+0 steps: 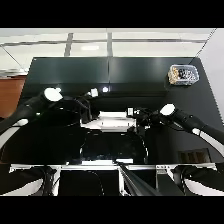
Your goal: Fold the box and place the chain.
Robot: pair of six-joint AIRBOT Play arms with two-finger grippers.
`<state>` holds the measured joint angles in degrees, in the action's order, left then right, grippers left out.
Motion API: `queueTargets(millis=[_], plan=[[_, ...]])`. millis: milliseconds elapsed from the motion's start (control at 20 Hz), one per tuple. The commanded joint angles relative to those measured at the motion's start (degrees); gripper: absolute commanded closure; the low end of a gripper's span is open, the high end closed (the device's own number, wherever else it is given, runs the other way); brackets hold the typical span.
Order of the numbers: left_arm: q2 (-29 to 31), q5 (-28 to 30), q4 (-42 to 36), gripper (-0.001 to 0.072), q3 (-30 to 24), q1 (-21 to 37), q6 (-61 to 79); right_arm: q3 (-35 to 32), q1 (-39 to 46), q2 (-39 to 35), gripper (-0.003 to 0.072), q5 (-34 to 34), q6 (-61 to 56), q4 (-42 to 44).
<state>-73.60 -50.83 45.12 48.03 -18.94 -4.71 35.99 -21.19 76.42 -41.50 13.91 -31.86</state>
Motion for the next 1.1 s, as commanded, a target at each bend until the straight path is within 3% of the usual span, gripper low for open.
queueTargets(millis=[0,50,100,150,200,300,400,550,700,800,950,1050], plan=[[5.42,-11.50,4.98,0.0080,0.02,5.62,-13.70,0.00,-0.07,0.04,0.0200,-0.94,0.52,-0.59],[5.84,-15.91,4.85,0.0117,0.02,6.99,-17.55,0.00,-0.09,0.04,0.0200,-0.96,0.57,-0.74],[5.81,-19.71,4.76,0.0285,0.02,7.65,-20.81,0.00,-0.33,0.04,0.0200,-0.94,0.55,-0.87],[5.60,-23.41,4.61,0.0629,0.00,7.74,-22.21,0.00,-0.55,0.04,0.0200,-0.94,0.55,-1.44],[5.22,-26.43,2.45,0.0682,-0.13,7.37,-21.86,0.00,-0.87,0.04,0.0200,-0.90,0.57,-1.68],[3.93,-27.98,-6.71,0.0682,-0.96,5.40,-21.86,0.00,-1.03,0.04,0.0200,-0.87,0.57,-1.66],[1.97,-23.61,-15.67,0.0682,-2.01,1.60,-20.31,0.00,-1.03,0.04,0.0200,-0.74,0.52,-1.62],[-0.85,-8.50,-19.23,0.0683,-1.75,-2.73,-16.06,0.00,-1.03,0.04,0.0200,-0.72,0.50,-1.62],[-3.10,7.91,-18.49,0.0683,-1.64,-2.84,-16.96,0.00,-1.03,0.04,0.0200,-0.70,0.50,-1.60],[-5.29,7.93,-14.08,0.0683,-0.81,-2.84,-19.52,0.00,-1.03,0.07,0.0200,-0.68,0.50,-1.62],[-9.68,-1.86,-6.58,0.0683,0.66,-2.84,-25.77,0.00,-1.03,0.07,0.0200,-0.68,0.50,-1.62],[-11.41,-3.87,-6.49,0.0683,0.66,-2.84,-25.75,0.00,-1.03,0.07,0.0200,-0.68,0.50,-1.62]])
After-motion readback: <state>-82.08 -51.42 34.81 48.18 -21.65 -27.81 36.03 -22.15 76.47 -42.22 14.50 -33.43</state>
